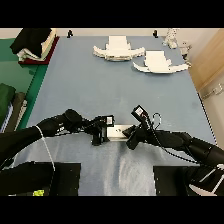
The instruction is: Fold the box.
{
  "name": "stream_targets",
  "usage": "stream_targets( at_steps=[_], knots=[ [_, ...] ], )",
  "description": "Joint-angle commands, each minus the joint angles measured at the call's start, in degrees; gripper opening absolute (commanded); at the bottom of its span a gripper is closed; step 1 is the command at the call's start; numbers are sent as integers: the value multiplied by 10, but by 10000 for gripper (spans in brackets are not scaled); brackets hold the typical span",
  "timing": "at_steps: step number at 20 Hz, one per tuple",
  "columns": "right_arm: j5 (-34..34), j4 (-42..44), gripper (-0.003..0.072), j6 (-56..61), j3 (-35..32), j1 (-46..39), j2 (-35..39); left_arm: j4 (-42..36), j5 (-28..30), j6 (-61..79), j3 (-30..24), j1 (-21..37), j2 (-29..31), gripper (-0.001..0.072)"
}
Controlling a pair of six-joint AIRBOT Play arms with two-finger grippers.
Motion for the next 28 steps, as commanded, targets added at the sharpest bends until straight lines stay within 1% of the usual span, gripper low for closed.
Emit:
stream_targets(
  at_steps=[1, 13, 18, 20, 21, 22, 23, 26, 27, 28],
  knots=[
    [-2, -3, 1, 0, -2, 7, -10, 0, 0, 1, 0, 0, 0, 497],
    [17, -31, 2, 0, -2, 7, 71, 0, 0, 1, 0, 0, 0, 497],
    [18, -50, 2, 0, -1, 6, 80, 0, 0, 1, 0, 0, 0, 497],
    [11, -95, 2, 0, 16, 5, 80, 0, 0, 1, 0, 0, 0, 497],
    [-3, -127, 2, 7, 34, 2, 80, 0, 0, 1, 0, 0, 0, 497],
    [-19, -165, 2, 25, 55, -5, 76, 0, 0, 1, 0, 0, 0, 497],
    [-40, -220, 2, 61, 83, -15, 69, 0, 0, 1, 0, 0, 0, 497],
    [-129, -410, 2, 202, 184, -58, 25, 0, 0, 1, 0, 0, 0, 497],
    [-166, -455, 2, 236, 221, -73, 4, 0, 0, 1, 0, 0, 0, 497],
    [-198, -483, 2, 251, 252, -85, -14, 0, 0, 1, 0, 0, 0, 497]
  ],
)
